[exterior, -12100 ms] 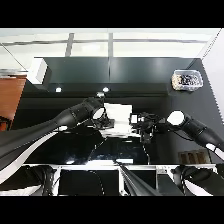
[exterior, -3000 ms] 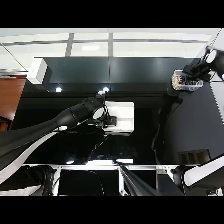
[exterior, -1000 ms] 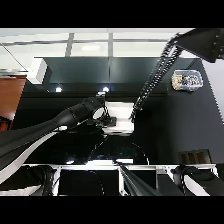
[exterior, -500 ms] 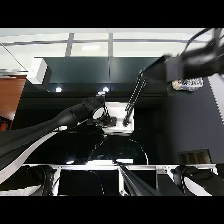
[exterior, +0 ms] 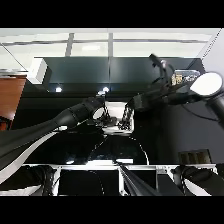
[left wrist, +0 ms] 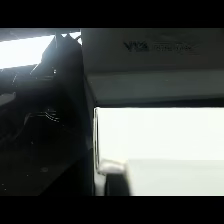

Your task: Fold the box and place the chain.

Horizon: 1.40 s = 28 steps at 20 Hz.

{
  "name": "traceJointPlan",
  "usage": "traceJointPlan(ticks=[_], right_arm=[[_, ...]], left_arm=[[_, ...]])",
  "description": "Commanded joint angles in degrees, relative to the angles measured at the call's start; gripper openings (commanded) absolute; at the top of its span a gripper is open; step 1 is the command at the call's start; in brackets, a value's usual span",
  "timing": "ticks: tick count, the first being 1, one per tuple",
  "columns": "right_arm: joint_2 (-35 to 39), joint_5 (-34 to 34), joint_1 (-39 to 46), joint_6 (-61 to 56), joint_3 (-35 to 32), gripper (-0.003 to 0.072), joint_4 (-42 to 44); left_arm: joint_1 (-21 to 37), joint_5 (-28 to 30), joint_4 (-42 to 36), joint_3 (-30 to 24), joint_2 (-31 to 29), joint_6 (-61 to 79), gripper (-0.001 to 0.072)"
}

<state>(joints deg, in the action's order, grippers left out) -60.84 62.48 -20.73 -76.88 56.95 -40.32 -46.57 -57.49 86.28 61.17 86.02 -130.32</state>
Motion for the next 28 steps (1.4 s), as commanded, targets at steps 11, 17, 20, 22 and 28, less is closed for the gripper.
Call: traceJointPlan(ticks=[11,17,20,22,28], right_arm=[[10.8,5.1,16.5,-14.9,-5.0,0.0444,-43.0],[10.8,9.0,18.8,-15.1,-7.7,0.0444,-42.3],[10.8,7.7,18.8,-15.1,-9.6,0.0444,-39.1],[10.8,7.5,18.8,-15.1,-11.3,0.0444,-39.1],[10.8,6.9,18.8,-15.1,-13.2,0.0444,-38.8]], left_arm=[[0.0,0.0,0.0,0.0,0.1,0.0,0.0026],[0.1,-0.6,0.1,0.0,0.3,0.0,0.0026],[0.6,-1.1,-0.4,0.0,0.0,-2.4,0.0029],[0.5,-1.7,-0.2,0.2,-0.9,-2.4,0.0371],[0.7,-5.1,5.5,0.4,-12.5,9.2,0.0469]])
